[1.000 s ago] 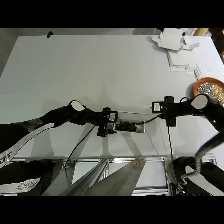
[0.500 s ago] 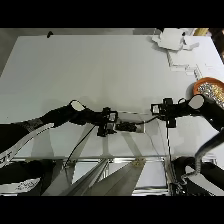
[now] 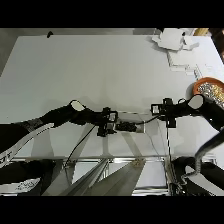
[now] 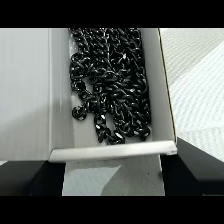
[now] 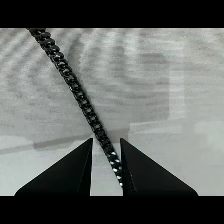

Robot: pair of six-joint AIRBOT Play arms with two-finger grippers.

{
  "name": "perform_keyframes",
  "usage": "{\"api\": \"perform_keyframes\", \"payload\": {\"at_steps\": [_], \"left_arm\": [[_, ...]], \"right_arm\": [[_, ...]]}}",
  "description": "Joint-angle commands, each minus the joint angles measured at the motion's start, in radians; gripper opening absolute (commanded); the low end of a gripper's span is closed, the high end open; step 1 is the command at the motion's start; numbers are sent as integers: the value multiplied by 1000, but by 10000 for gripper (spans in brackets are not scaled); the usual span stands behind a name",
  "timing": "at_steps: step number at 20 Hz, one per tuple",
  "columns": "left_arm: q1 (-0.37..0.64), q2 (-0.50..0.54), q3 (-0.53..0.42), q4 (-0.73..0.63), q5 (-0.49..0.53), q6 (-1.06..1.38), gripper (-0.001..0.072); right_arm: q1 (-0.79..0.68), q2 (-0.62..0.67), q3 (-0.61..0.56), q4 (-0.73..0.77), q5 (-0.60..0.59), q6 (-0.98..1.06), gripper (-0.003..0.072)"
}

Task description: Fold the box and place the chain.

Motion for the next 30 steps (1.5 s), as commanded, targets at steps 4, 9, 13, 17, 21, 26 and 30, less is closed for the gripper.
{"api": "perform_keyframes", "payload": {"at_steps": [4, 9, 13, 17, 21, 26, 30], "left_arm": [[0, 0, 0, 0, 0, 0, 314], [0, 0, 0, 0, 0, 0, 314], [0, 0, 0, 0, 0, 0, 314], [0, 0, 0, 0, 0, 0, 314], [0, 0, 0, 0, 0, 0, 314], [0, 0, 0, 0, 0, 0, 314], [0, 0, 0, 0, 0, 0, 314]], "right_arm": [[0, -1, 0, 0, 8, 0, 200], [0, -1, 0, -8, 12, -1, 248], [0, -1, -1, -43, 41, -1, 256], [0, -1, -1, -43, 34, -16, 256], [0, -18, -1, -42, 2, -28, 256], [0, -63, 0, -21, -44, -29, 254], [0, -43, 0, -18, -42, -50, 218]]}}
